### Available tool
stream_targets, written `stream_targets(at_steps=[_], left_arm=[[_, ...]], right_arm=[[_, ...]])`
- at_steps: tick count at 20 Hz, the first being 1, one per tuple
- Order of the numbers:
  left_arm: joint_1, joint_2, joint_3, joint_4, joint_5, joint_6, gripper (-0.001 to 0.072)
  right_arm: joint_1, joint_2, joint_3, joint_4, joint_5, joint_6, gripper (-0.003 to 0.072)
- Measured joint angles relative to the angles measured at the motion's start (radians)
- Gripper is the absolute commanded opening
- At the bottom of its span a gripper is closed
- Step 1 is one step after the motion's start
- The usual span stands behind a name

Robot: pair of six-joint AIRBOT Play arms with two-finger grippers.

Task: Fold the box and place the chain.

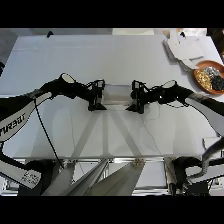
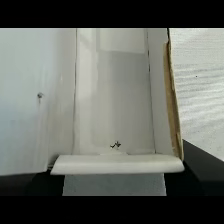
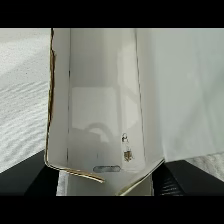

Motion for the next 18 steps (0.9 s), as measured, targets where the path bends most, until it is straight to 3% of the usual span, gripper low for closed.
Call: stream_targets(at_steps=[12, 13, 15, 18], left_arm=[[0.0, 0.0, 0.0, 0.001, 0.0, 0.0, 0.0412], [0.0, 0.0, 0.0, 0.001, 0.001, 0.0, 0.0412], [0.0, 0.0, 0.0, 0.001, 0.001, 0.0, 0.0412], [0.0, 0.0, 0.0, 0.001, 0.001, 0.0, 0.0412]], right_arm=[[0.0, 0.0, 0.0, 0.0, 0.01, 0.0, 0.0521], [0.0, 0.0, 0.0, 0.0, 0.012, -0.001, 0.0542], [-0.001, 0.0, 0.0, -0.002, 0.024, 0.0, 0.0709], [0.0, 0.0, 0.0, -0.001, 0.031, 0.004, 0.0706]])
